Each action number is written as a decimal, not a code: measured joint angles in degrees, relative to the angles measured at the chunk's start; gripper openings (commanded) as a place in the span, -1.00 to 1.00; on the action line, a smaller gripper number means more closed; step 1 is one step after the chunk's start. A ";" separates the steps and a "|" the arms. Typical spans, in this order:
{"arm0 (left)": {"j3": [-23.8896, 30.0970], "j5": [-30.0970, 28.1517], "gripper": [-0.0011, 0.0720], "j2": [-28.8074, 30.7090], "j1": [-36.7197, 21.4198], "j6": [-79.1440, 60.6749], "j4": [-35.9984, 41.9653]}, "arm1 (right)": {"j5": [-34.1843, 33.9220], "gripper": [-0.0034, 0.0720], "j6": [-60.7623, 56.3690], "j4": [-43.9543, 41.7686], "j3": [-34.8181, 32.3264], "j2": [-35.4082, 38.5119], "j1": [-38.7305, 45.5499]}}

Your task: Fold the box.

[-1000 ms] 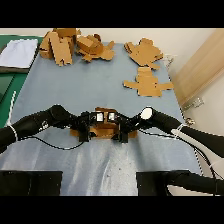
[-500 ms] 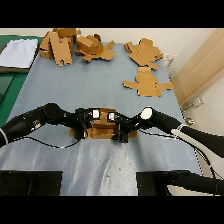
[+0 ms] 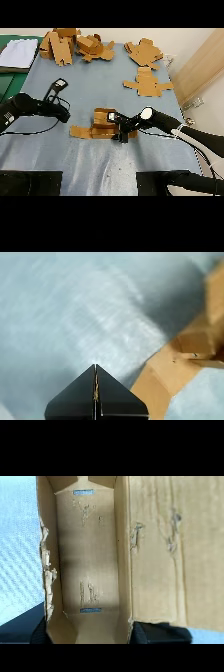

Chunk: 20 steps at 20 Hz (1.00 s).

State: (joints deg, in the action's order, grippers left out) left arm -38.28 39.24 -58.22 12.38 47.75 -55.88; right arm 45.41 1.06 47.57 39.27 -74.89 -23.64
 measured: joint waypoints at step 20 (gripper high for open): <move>5.05 7.30 -0.93 -7.61 6.84 22.91 12.81 | 0.00 0.48 0.00 -0.02 0.00 0.00 0.00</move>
State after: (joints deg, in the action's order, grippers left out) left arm -33.23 46.54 -65.82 19.22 70.65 -43.07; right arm 45.41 1.06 47.55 39.27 -74.89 -23.64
